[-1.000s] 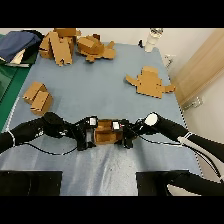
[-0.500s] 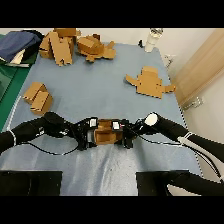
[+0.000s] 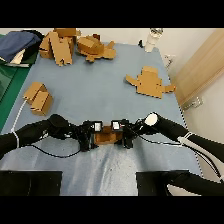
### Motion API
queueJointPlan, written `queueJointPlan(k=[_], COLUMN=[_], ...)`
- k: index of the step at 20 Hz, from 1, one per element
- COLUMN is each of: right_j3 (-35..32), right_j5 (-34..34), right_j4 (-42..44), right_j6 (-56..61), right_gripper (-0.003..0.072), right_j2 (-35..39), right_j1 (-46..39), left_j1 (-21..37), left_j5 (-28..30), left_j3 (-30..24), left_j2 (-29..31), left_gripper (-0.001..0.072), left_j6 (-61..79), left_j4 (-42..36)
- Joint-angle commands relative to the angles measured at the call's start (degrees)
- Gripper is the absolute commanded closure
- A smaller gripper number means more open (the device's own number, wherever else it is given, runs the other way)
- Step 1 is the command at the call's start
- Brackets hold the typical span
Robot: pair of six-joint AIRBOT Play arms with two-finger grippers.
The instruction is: Fold the box.
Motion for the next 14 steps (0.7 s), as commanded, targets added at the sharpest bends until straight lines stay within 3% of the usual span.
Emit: queueJointPlan(k=[1, 2, 4, 8, 9, 10, 14], right_j3=[-0.02, -0.02, -0.02, -0.02, -0.02, -0.02, 0.61], right_j5=[0.00, 0.00, -0.02, -0.02, 0.00, 0.07, 2.27], right_j4=[0.00, 0.00, 0.00, 0.00, 0.00, 0.00, -4.55], right_j6=[0.00, 0.00, 0.00, 0.00, 0.00, 0.09, 13.05], right_gripper=[0.0201, 0.0201, 0.0200, 0.0200, 0.0200, 0.0200, 0.0200], right_j2=[0.04, 0.04, 0.04, 0.04, 0.04, 0.04, 2.23], right_j1=[0.00, 0.00, 0.00, 0.00, 0.00, 0.00, -0.02], left_j1=[-0.55, -0.55, -0.55, -0.55, -0.55, -0.55, -0.55], left_j5=[1.27, 1.70, 1.66, 1.70, 2.12, 3.06, 3.65], left_j3=[0.02, 0.02, 0.02, 0.02, 0.02, 0.02, 0.02], left_j2=[0.00, 0.02, 0.02, 0.02, 0.02, 0.02, 0.00], left_gripper=[0.0017, 0.0020, 0.0292, 0.0322, 0.0434, 0.0478, 0.0478], left_j6=[-2.60, -3.04, -3.08, -3.19, -3.17, -3.21, -4.11], left_j4=[1.33, 1.31, 1.46, 1.60, 1.62, 1.53, 1.53])
